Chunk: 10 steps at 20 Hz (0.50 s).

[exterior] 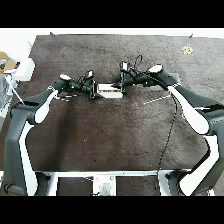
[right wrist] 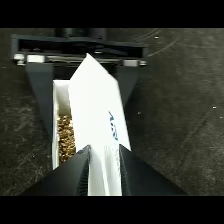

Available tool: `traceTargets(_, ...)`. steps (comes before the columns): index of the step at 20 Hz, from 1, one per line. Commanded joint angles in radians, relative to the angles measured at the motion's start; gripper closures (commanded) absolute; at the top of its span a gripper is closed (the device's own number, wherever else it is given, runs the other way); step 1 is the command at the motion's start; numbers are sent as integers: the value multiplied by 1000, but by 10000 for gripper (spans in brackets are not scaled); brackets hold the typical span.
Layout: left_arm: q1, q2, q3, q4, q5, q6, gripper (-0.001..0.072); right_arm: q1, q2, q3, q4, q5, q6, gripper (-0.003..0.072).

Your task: Fold the box and place the chain.

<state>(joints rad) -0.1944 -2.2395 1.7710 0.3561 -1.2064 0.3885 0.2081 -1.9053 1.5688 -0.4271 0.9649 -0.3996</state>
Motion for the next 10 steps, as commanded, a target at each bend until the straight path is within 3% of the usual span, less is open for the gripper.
traceTargets(1, -1, 0, 0, 2, -6, 3, 360, 1, 0, 0, -26, 11, -3, 472)
traceTargets(10, -1, 0, 0, 2, -6, 3, 360, 7, -19, -16, -68, 61, 45, 472)
